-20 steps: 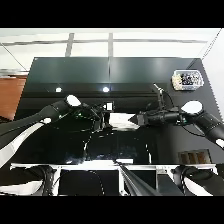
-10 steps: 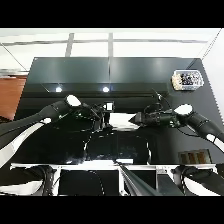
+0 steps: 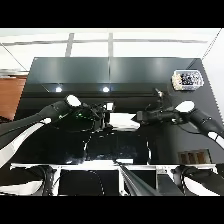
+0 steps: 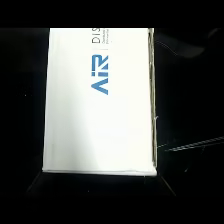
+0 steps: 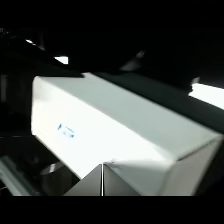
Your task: Fold the box and place the chain.
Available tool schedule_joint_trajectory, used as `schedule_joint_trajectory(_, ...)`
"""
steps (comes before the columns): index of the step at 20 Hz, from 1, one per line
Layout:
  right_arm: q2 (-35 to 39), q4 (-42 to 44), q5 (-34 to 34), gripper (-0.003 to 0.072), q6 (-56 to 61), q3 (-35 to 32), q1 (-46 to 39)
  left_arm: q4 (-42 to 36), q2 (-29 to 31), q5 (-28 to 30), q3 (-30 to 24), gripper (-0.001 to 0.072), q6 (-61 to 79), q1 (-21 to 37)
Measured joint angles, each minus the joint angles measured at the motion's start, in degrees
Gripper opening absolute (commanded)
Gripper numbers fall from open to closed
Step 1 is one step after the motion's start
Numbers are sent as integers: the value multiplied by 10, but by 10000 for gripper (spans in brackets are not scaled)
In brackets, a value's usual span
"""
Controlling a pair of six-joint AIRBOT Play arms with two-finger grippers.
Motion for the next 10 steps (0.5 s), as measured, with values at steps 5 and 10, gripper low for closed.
schedule_joint_trajectory(5, 95, -82, 133, 17, 12, 78, -98, 9, 15, -2, 4, 720, -20, 12)
schedule_joint_trajectory(10, 174, -231, 187, 17, 57, 95, -219, 46, 66, -60, 16, 720, -64, 18)
